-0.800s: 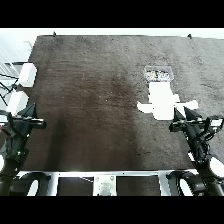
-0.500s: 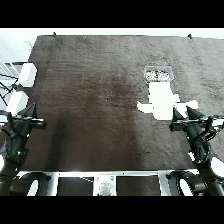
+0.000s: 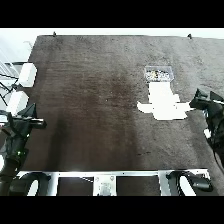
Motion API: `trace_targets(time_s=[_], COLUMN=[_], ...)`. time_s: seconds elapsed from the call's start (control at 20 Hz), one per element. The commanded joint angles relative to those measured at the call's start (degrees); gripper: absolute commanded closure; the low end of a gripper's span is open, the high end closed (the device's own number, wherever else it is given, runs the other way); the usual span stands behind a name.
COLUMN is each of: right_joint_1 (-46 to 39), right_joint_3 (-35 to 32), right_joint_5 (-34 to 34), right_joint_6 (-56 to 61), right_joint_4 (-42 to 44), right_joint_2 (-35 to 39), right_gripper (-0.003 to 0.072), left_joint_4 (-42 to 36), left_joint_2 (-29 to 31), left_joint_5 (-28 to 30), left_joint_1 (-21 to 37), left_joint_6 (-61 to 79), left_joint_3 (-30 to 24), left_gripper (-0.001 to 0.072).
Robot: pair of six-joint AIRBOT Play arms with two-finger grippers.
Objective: Fold the box and place the chain.
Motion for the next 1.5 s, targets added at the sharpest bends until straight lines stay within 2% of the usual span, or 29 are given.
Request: trace_targets(time_s=[0.0,0.15,0.25,0.45,0.55,0.7,0.85,1.15,1.45], right_joint_1=[-13.22,-25.90,-32.46,-39.39,-39.41,-38.93,-38.32,-36.28,-33.27], right_joint_3=[8.70,20.65,30.08,51.25,60.92,73.50,79.45,79.56,79.49], right_joint_5=[20.55,42.21,53.40,74.25,80.63,89.13,92.28,95.21,97.00], right_joint_6=[8.11,31.45,37.46,41.27,43.15,44.68,45.59,43.76,43.12], right_joint_4=[-5.40,-35.39,-47.28,-57.70,-61.92,-62.71,-61.96,-57.77,-54.71], right_joint_2=[-15.96,-27.80,-34.58,-50.69,-58.88,-70.27,-77.59,-84.30,-86.79], right_gripper=[0.0184,0.0182,0.0182,0.0183,0.0181,0.0176,0.0167,0.0168,0.0172], left_joint_4=[0.02,0.02,0.02,0.02,0.02,0.02,0.02,0.02,0.02], left_joint_2=[0.04,0.04,0.04,0.04,0.04,0.04,0.04,0.04,0.04], left_joint_5=[0.00,0.00,0.00,0.00,0.00,0.00,0.00,0.00,0.00], left_joint_1=[-0.02,-0.02,-0.02,-0.02,-0.02,-0.02,-0.02,-0.02,-0.02], left_joint_6=[0.00,0.00,0.00,0.00,0.00,0.00,0.00,0.00,0.00], left_joint_3=[-0.04,-0.04,-0.04,-0.04,-0.04,-0.04,-0.04,-0.04,-0.04], left_gripper=[0.0690,0.0690,0.0690,0.0690,0.0690,0.0690,0.0690,0.0690,0.0690])
